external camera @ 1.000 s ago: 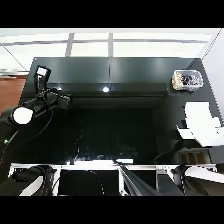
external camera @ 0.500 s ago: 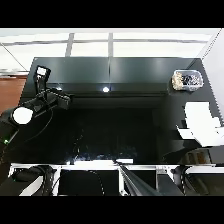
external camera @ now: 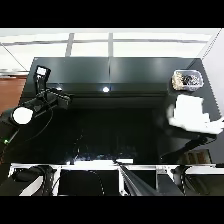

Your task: Fold the box and place the chain.

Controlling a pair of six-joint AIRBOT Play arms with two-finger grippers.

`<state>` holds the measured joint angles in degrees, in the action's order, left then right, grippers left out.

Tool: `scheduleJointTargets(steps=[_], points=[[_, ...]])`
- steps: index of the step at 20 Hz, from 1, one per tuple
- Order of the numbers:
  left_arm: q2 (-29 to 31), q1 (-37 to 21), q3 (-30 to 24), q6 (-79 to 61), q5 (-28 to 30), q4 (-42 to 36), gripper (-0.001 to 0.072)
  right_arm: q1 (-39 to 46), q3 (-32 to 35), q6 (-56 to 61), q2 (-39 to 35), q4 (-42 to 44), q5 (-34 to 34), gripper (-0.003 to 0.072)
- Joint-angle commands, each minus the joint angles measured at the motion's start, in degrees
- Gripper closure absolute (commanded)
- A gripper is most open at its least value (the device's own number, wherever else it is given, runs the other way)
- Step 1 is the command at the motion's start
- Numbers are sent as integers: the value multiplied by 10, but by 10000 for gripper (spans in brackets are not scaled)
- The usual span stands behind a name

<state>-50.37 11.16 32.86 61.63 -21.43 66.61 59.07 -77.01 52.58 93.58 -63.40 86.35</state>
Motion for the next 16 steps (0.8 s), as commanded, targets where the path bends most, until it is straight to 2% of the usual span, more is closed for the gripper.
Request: scheduleJointTargets(steps=[1, 3, 6, 8, 10, 13, 16], points=[[0, 0, 0, -1, 0, 0, 10, -25, 62, -35, -57, 85, 3, 665], [0, 0, 0, 0, 5, 0, 12, -48, 124, -54, -105, 137, -10, 665], [0, 0, 0, 3, 14, 0, 16, -90, 224, -101, -186, 284, -32, 665], [0, 0, 0, 4, 14, 0, 15, -142, 288, -112, -235, 324, -68, 665], [0, 0, 0, 12, 14, -21, 13, -225, 370, -84, -295, 352, -173, 665], [-1, 0, 0, 19, -7, -63, 13, -414, 492, -84, -395, 426, -370, 665], [-12, -1, 0, 61, -55, -146, 14, -615, 544, -85, -430, 493, -581, 664]])
